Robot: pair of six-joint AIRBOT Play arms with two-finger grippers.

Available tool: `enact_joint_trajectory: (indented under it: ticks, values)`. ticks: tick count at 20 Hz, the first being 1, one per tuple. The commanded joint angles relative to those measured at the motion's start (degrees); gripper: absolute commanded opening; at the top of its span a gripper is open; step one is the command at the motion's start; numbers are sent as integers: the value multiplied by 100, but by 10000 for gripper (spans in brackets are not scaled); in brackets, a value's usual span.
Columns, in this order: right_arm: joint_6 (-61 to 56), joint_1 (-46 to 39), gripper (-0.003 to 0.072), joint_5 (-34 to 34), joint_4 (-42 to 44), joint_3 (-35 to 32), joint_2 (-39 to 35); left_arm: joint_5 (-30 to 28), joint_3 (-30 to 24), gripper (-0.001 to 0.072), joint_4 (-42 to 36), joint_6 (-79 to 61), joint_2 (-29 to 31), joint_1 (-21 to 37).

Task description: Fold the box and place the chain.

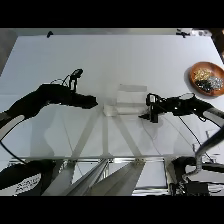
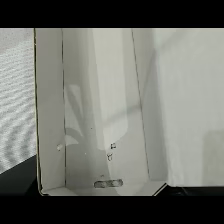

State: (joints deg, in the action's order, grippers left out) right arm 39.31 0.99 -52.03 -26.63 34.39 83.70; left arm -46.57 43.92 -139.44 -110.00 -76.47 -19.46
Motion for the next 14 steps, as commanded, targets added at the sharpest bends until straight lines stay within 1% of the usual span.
enact_joint_trajectory:
  ticks: [1,4,11,14]
  values:
    - [0,0,438,0,0,2,-2,-326,-46,6,-612,109,-645,72]
    - [0,0,438,0,0,2,-2,-358,-46,6,-699,-81,-850,-70]
    - [0,0,438,0,0,2,-2,-98,-44,6,-964,-216,-1043,-356]
    - [0,0,438,0,0,2,-2,-92,107,6,-1019,-313,-1054,-492]
